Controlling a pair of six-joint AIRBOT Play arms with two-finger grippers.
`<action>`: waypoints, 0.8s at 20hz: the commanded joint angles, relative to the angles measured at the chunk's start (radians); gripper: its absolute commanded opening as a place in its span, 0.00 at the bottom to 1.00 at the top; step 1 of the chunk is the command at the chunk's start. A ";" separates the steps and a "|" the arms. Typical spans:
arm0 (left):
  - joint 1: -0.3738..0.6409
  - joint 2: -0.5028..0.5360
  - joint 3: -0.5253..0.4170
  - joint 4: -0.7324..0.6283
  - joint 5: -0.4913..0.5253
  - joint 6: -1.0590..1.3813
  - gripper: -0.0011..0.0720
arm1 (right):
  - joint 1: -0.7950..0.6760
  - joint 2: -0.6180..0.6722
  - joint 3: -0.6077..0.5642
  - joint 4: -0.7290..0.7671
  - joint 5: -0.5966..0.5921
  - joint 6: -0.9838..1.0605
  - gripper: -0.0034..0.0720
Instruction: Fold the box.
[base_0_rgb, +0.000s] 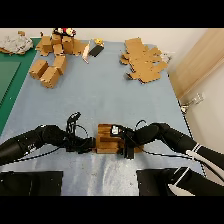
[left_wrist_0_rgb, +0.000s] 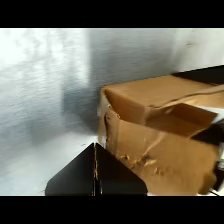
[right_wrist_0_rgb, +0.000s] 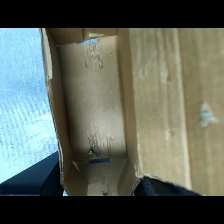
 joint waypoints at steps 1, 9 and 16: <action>0.009 0.000 0.024 -0.030 0.006 0.019 0.03 | 0.001 0.000 0.001 0.000 0.000 0.000 0.64; 0.124 0.000 0.035 -0.013 -0.088 0.040 0.56 | 0.001 0.000 0.001 0.000 0.000 0.000 0.64; 0.123 0.020 0.037 -0.122 -0.087 0.228 0.56 | 0.001 0.000 0.000 0.000 0.000 0.000 0.64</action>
